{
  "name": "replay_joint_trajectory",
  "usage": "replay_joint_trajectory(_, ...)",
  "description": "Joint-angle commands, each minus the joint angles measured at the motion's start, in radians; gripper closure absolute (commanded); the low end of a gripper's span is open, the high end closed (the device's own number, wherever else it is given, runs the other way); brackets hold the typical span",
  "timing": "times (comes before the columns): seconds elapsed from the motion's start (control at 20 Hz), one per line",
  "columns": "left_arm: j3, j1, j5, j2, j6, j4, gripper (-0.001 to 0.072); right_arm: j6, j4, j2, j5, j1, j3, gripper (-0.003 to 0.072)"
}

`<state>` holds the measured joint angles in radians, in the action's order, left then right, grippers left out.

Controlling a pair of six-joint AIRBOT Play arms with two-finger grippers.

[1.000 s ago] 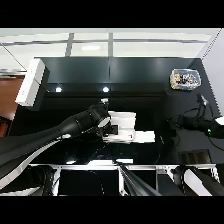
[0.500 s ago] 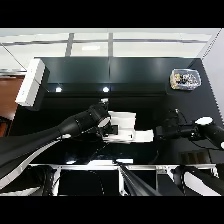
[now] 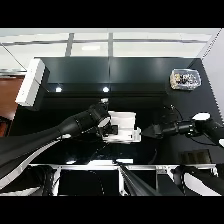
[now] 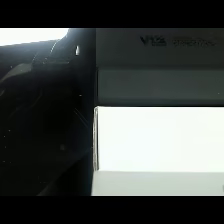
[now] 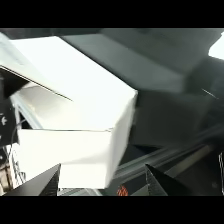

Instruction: Fold the box and place the chain.

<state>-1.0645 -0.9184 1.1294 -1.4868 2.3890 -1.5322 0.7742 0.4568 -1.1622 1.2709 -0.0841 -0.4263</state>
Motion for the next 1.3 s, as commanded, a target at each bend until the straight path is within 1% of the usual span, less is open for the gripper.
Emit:
replay_joint_trajectory(0.0, -0.001, 0.001, 0.002, 0.000, 0.000, 0.000, 0.0676, 0.050, -0.011, -0.001, -0.023, 0.093, -0.039, 0.0091)
replay_joint_trajectory(0.1, -0.001, 0.001, 0.001, 0.000, 0.000, 0.000, 0.0676, 0.102, -0.012, -0.001, -0.056, 0.153, -0.063, 0.0092)
replay_joint_trajectory(0.25, -0.001, 0.001, 0.002, 0.000, -0.002, -0.001, 0.0676, 0.134, -0.011, -0.001, -0.041, 0.209, -0.081, 0.0097)
replay_joint_trajectory(0.3, -0.001, 0.001, 0.002, 0.000, -0.002, 0.000, 0.0676, 0.137, -0.011, -0.001, -0.048, 0.222, -0.085, 0.0177)
replay_joint_trajectory(0.35, -0.001, 0.001, 0.001, 0.000, -0.002, -0.001, 0.0676, 0.145, -0.011, -0.001, -0.061, 0.234, -0.091, 0.0226)
replay_joint_trajectory(0.55, -0.001, 0.001, 0.001, 0.000, -0.002, -0.001, 0.0676, 0.239, 0.032, -0.001, -0.171, 0.308, -0.118, 0.0226)
replay_joint_trajectory(0.65, -0.001, 0.001, 0.001, 0.000, -0.002, -0.001, 0.0676, 0.264, 0.047, -0.001, -0.199, 0.348, -0.136, 0.0226)
replay_joint_trajectory(0.9, -0.001, 0.001, 0.001, 0.000, -0.002, -0.001, 0.0676, 0.486, 0.251, -0.001, -0.312, 0.460, -0.196, 0.0226)
replay_joint_trajectory(1.05, -0.001, 0.001, 0.001, 0.000, -0.002, -0.001, 0.0676, 0.642, 0.445, -0.001, -0.378, 0.559, -0.241, 0.0226)
replay_joint_trajectory(1.15, -0.001, 0.001, 0.001, 0.000, -0.002, -0.001, 0.0676, 0.788, 0.600, -0.001, -0.387, 0.626, -0.268, 0.0226)
replay_joint_trajectory(1.25, -0.001, 0.001, 0.005, 0.000, -0.002, -0.001, 0.0676, 0.954, 0.755, -0.001, -0.346, 0.699, -0.312, 0.0226)
